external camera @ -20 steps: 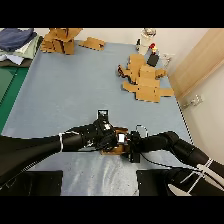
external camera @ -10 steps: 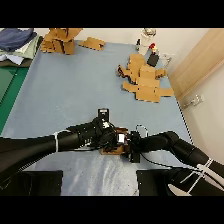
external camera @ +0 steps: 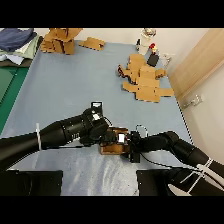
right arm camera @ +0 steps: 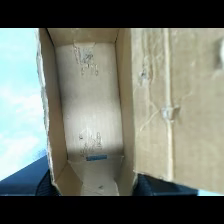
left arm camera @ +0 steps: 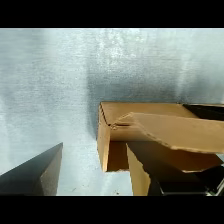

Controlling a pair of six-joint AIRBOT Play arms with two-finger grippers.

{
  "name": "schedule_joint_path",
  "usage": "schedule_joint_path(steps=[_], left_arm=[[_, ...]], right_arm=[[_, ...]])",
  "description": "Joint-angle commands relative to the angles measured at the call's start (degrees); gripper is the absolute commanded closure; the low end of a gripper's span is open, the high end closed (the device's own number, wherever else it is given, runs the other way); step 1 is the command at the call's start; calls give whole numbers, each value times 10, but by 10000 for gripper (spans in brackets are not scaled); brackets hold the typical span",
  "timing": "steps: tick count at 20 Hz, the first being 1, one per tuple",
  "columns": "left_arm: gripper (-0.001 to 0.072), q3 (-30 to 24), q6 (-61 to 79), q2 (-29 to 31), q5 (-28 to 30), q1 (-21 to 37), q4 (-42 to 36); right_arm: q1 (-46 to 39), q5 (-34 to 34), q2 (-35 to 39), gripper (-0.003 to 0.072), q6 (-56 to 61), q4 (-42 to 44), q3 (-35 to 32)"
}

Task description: Fold the box.

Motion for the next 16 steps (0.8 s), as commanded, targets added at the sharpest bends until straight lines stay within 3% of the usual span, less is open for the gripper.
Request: schedule_joint_path(steps=[1,6,7,8,9,13,16], left_arm=[[135,0,5,7,-24,12,-5],[136,1,27,7,-48,17,-9],[301,1,31,7,-57,17,-9],[582,1,43,8,-65,17,-11],[696,2,60,10,-75,17,-14],[697,-3,192,47,-137,19,-33],[698,-60,389,103,-142,53,-168]], right_arm=[[0,0,0,181,0,0,0],[0,0,0,182,0,0,0],[0,0,0,182,0,0,0],[0,0,0,182,0,0,0],[0,0,0,182,0,0,0],[0,0,0,181,0,0,0],[0,0,0,181,0,0,0]])
